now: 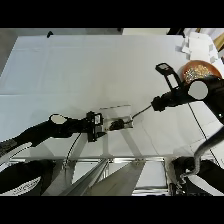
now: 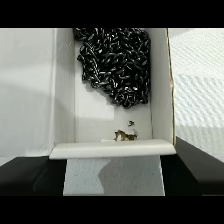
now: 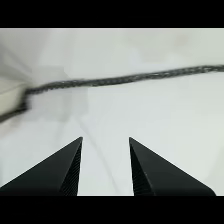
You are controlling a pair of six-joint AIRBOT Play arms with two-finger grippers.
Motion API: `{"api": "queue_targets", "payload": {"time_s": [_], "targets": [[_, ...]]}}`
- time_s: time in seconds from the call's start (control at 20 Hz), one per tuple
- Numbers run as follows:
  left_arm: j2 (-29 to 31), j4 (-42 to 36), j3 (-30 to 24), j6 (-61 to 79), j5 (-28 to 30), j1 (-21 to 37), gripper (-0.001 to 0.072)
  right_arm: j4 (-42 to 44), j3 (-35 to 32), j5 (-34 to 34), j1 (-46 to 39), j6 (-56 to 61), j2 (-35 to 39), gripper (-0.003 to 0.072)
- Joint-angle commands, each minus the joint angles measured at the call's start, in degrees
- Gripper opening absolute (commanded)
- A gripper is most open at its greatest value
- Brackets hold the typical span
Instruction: Fold the box and place the chain.
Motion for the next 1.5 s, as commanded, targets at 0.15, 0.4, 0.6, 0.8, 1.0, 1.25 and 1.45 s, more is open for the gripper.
{"api": "queue_targets", "payload": {"time_s": [0.15, 0.4, 0.6, 0.8, 1.0, 1.25, 1.45], "targets": [[0.02, 0.00, 0.00, 0.00, 0.02, 0.02, 0.0068, -9.49, 0.07, -6.97, -6.25, 3.45, -10.16, 0.0343], [0.02, 0.00, 0.00, 0.00, 0.02, 0.02, 0.0068, -10.34, 0.09, -14.62, -6.25, 6.23, -17.92, 0.0333], [0.02, 0.00, 0.00, 0.00, 0.02, 0.02, 0.0068, -10.32, 0.09, -17.97, -6.27, 7.61, -21.75, 0.0333], [0.02, 0.00, 0.00, 0.00, 0.02, 0.02, 0.0068, -10.34, 0.09, -19.76, -6.38, 7.78, -23.43, 0.0267], [0.02, 0.00, 0.00, 0.00, 0.00, 0.02, 0.0068, -10.32, 0.09, -19.50, -6.38, 7.76, -23.54, 0.0146], [0.02, 0.00, 0.00, 0.00, 0.02, 0.02, 0.0068, -10.29, 0.09, -17.09, -6.36, 6.49, -21.86, 0.0010], [0.02, 0.00, 0.00, 0.00, 0.02, 0.02, 0.0068, -9.86, 0.09, -15.96, -6.29, 5.40, -12.50, 0.0010]]}}
